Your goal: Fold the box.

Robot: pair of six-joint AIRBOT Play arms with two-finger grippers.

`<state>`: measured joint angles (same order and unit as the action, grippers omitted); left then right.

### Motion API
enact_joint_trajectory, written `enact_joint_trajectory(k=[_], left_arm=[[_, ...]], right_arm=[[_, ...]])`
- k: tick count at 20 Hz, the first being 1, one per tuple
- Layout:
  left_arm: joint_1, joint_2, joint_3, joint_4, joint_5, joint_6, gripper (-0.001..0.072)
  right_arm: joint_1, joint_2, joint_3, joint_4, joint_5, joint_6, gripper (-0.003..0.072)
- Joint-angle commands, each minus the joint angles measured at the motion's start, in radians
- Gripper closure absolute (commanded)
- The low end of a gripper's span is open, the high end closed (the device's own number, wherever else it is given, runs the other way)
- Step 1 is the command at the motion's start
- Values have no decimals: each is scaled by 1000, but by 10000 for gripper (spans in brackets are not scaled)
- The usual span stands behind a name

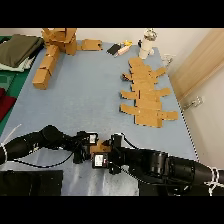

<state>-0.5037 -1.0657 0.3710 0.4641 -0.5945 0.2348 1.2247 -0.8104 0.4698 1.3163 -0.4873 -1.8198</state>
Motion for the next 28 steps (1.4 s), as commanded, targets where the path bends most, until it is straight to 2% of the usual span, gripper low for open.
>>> enact_joint_trajectory(k=[1,6,7,8,18,24,28], left_arm=[[0,1,0,0,0,0,150],[0,1,0,0,0,0,149],[0,0,0,0,0,0,149],[0,1,0,0,0,0,150],[0,0,0,0,0,0,149],[0,1,0,0,0,0,149],[0,1,0,0,0,0,150]], right_arm=[[15,-1,1,-6,-15,-7,184],[15,-29,2,-47,-17,-6,190],[15,-31,6,-63,-17,-5,238],[15,-31,9,-77,-18,-5,254],[16,-30,36,-127,-37,-5,268],[18,-32,35,-44,-37,-22,262],[16,-32,36,-102,-38,-20,274]])
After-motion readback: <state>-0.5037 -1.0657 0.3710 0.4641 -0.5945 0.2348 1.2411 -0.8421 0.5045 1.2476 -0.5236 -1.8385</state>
